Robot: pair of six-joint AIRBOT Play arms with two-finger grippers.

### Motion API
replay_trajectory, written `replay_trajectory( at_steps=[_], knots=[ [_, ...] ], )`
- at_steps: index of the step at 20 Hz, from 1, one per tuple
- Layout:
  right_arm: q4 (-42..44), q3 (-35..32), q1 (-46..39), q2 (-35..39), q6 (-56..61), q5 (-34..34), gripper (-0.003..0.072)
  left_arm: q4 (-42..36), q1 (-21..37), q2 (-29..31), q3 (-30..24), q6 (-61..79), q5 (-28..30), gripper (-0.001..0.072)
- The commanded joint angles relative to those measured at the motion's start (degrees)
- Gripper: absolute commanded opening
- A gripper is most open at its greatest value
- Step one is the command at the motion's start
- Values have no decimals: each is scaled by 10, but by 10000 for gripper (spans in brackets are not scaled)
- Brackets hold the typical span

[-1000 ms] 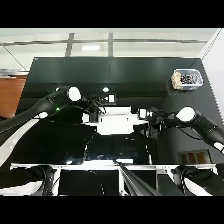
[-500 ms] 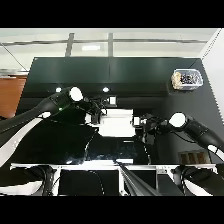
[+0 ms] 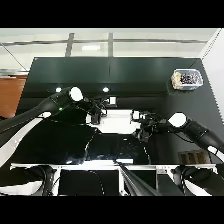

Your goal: Fold the box and place the chain.

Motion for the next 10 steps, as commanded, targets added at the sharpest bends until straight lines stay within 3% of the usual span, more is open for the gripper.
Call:
replay_trajectory(
  at_steps=[1,5,10],
  knots=[
    [-5,3,0,26,-13,-24,712,1,0,0,0,0,-2,27],
    [-6,8,0,37,-50,-73,713,1,0,0,0,0,-2,27],
    [17,18,-2,33,-107,-73,712,1,0,0,0,0,-1,27]
  ],
)
